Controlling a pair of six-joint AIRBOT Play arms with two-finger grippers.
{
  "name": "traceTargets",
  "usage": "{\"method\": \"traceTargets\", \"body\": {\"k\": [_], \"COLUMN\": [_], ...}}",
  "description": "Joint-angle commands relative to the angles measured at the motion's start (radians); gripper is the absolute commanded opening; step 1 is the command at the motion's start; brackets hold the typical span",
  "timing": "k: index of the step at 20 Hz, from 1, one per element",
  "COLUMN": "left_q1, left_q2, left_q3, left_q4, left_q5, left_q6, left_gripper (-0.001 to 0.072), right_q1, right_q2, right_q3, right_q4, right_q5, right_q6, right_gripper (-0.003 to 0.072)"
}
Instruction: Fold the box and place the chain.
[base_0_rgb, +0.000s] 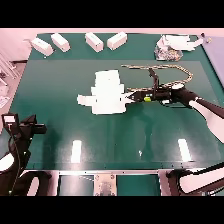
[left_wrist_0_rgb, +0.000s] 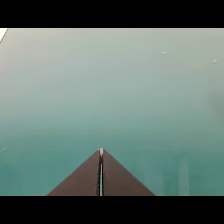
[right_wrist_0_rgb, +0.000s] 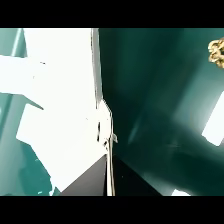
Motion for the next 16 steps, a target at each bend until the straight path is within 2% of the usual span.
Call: {"method": "traceTargets", "body": {"k": [1,6,16], "left_q1": [-0.001,-0.001,-0.001], "left_q2": [0.0,0.0,0.0], "left_q3": [0.001,0.001,0.001], "left_q4": [0.0,0.0,0.001], "left_q5": [0.0,0.0,0.001], "left_q6": [0.0,0.0,0.0], "left_gripper": [0.0019,0.0019,0.0019], "right_q1": [0.04,0.049,0.048], "right_q2": [0.001,0.001,0.001], "right_q3": [-0.023,-0.041,-0.04], "right_q4": [0.015,0.03,0.029], "right_q5": [-0.116,-0.156,-0.138], "right_q6": [-0.013,-0.017,-0.041], "right_gripper": [0.0001,0.0001,0.0002]}}
